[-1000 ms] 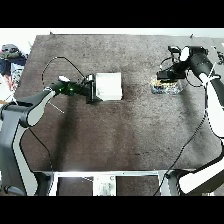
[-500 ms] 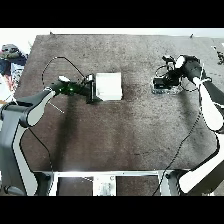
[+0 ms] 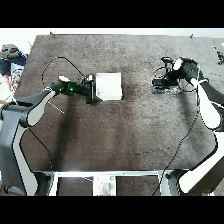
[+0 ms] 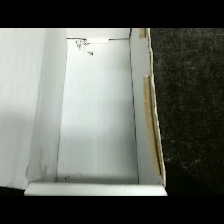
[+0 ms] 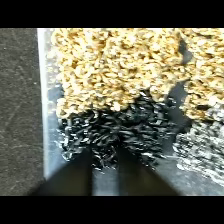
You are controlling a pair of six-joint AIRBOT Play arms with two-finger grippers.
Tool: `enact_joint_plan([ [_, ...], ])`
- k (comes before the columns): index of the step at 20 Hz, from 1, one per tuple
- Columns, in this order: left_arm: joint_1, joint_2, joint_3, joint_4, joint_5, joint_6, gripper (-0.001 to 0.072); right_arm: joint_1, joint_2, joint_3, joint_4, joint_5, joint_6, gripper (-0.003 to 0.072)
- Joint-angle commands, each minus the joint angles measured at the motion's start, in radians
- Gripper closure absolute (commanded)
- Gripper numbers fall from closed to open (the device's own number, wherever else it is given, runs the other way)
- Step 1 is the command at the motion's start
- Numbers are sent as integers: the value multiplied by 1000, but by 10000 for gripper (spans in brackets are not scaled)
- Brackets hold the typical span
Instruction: Fold the box and place the chain.
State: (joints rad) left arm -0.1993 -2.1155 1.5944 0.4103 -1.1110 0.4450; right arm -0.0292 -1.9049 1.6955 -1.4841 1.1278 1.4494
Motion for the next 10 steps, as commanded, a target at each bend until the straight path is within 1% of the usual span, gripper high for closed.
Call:
enact_joint_plan([
  [1,1,0,0,0,0,0,543,-1,0,0,-2,-6,-13,656],
  [6,1,0,0,0,0,0,543,-1,13,6,13,18,-14,658],
  [8,1,0,0,0,0,0,543,-1,50,6,13,27,-14,674],
  [10,1,0,0,0,0,0,543,-1,108,6,15,52,-14,675],
])
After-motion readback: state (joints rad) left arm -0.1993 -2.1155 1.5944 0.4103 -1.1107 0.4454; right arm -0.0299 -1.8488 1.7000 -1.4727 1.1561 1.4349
